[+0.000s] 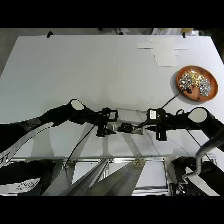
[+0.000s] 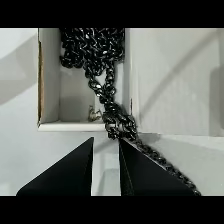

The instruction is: Fold the box and place the chain.

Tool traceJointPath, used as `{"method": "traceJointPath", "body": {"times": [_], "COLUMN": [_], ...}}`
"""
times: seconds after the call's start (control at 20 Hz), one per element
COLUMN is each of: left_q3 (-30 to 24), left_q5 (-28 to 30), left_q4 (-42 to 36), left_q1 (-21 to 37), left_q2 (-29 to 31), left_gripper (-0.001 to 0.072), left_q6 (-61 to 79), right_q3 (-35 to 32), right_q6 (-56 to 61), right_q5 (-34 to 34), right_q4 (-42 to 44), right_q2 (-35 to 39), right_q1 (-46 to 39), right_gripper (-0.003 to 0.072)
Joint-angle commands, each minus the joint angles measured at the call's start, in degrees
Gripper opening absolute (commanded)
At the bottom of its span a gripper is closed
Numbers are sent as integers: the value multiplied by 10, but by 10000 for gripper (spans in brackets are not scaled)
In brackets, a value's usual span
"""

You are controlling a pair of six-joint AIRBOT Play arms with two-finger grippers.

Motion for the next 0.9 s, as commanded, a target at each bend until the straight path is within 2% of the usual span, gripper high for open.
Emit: {"method": "traceJointPath", "body": {"times": [0.0,0.25,0.3,0.35,0.5,0.65,0.75,0.85], "left_q3": [0,0,0,0,0,0,0,0], "left_q5": [0,0,0,0,0,0,0,0], "left_q4": [0,0,0,0,0,0,0,0], "left_q1": [0,0,0,0,0,0,0,0], "left_q2": [0,0,0,0,0,0,0,0], "left_gripper": [223,223,223,223,223,223,223,223], "left_q6": [1,1,1,1,1,1,1,1], "right_q3": [-1,-1,-1,-1,0,14,50,98], "right_q6": [-16,-15,-15,-15,11,79,132,169], "right_q5": [-9,-2,6,14,23,37,66,108], "right_q4": [14,16,14,9,-35,-116,-152,-142], "right_q2": [-2,-2,-2,-2,7,42,63,73], "right_q1": [-1,0,0,-1,-1,-1,0,0], "right_gripper": [158,139,44,18,18,18,18,18]}}
